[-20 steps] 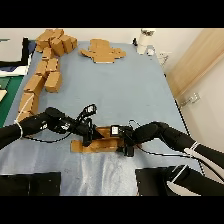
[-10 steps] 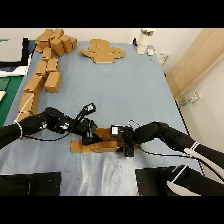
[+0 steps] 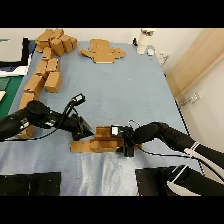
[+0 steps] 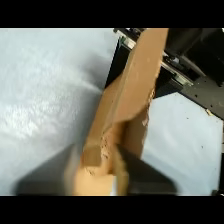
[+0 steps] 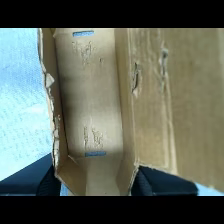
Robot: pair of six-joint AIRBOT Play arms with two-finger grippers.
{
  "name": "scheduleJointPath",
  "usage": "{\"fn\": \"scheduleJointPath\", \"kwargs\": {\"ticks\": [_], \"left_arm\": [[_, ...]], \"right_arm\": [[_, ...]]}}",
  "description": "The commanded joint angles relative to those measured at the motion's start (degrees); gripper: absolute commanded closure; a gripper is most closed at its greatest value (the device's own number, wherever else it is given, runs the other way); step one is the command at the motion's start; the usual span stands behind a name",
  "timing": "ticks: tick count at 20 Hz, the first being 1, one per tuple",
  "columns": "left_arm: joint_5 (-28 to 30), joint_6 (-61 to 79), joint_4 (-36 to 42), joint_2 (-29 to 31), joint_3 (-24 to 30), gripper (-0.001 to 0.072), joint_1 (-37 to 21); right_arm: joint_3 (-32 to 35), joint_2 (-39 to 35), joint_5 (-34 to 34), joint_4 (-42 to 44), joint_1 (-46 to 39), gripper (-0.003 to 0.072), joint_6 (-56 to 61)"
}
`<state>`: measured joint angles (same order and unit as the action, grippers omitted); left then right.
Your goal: Fold the box.
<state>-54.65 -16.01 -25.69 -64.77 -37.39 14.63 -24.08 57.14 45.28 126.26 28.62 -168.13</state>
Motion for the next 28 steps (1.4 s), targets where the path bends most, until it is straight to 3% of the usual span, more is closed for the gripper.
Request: {"fn": "scheduleJointPath", "kwargs": {"ticks": [1, 3, 6, 9, 13, 19, 25, 28], "left_arm": [[-9.9, -21.7, -8.2, 4.2, 0.0, 0.0697, -0.6], [-13.0, -33.5, -7.1, 3.7, 0.0, 0.0697, 2.4], [-2.8, -37.7, -1.7, 2.9, -1.2, 0.0697, 8.2], [2.3, -37.6, 1.7, -1.6, -6.3, 0.0697, 8.3], [2.7, -37.6, 1.6, -11.1, -12.6, 0.0697, 8.1], [4.1, -38.0, -1.2, -21.5, -13.6, 0.0698, 8.2], [4.1, -38.0, -0.7, -21.9, -13.7, 0.0698, 8.2], [3.2, -34.2, 3.5, -21.2, -13.8, 0.0698, 8.0]], "right_arm": [[0.0, 0.0, -0.2, 0.0, 0.0, 0.0176, 0.0], [0.0, 0.0, -0.2, 0.0, 0.0, 0.0176, 0.0], [0.0, 0.0, -0.2, 0.0, 0.0, 0.0176, 0.0], [0.0, 0.0, -0.2, 0.0, 0.0, 0.0176, 0.0], [0.0, 0.0, -0.2, 0.0, 0.0, 0.0176, 0.0], [0.0, 0.0, -0.2, 0.0, 0.0, 0.0176, 0.0], [0.0, 0.0, -0.2, -0.2, 0.0, 0.0176, 0.0], [0.0, 0.0, -0.2, -0.5, 0.0, 0.0176, 0.0]]}}
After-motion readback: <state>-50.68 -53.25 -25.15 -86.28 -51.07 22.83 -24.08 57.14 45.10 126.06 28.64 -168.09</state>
